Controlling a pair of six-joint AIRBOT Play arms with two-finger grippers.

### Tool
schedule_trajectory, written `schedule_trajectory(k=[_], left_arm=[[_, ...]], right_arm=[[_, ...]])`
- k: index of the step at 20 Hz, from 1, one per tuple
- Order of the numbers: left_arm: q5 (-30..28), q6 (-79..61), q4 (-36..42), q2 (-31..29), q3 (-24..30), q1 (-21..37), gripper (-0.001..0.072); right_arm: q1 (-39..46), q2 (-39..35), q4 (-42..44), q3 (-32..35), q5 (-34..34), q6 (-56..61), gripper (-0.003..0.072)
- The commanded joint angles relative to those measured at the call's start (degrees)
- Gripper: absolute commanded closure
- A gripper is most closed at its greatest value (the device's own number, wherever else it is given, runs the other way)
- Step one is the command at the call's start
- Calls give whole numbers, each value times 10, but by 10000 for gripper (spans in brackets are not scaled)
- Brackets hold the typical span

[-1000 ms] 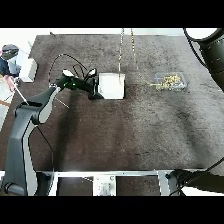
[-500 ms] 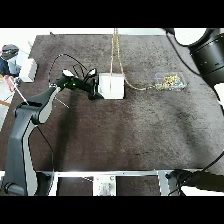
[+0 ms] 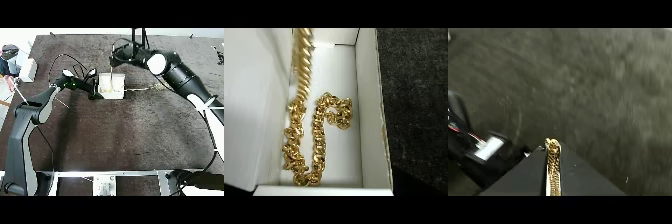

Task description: Fold the box and place the chain.

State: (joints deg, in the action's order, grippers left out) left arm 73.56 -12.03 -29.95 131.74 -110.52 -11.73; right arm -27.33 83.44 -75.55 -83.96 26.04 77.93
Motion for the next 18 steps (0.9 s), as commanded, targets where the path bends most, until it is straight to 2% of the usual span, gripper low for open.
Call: schedule_trajectory(k=[1,2,6,9,11,14,18], left_arm=[[-1,0,0,0,0,1,264],[-1,0,0,0,0,1,264],[-1,0,0,0,0,1,265],[-1,0,0,0,0,1,264],[-1,0,0,0,0,1,264],[-1,0,0,0,0,1,264],[-1,0,0,0,0,1,264]], right_arm=[[23,17,0,30,-3,47,437],[33,19,0,30,12,46,474],[102,19,0,37,125,67,474],[177,19,0,99,151,113,471],[228,19,0,164,122,169,454],[284,20,31,251,23,224,454],[299,56,102,268,-70,224,453]])
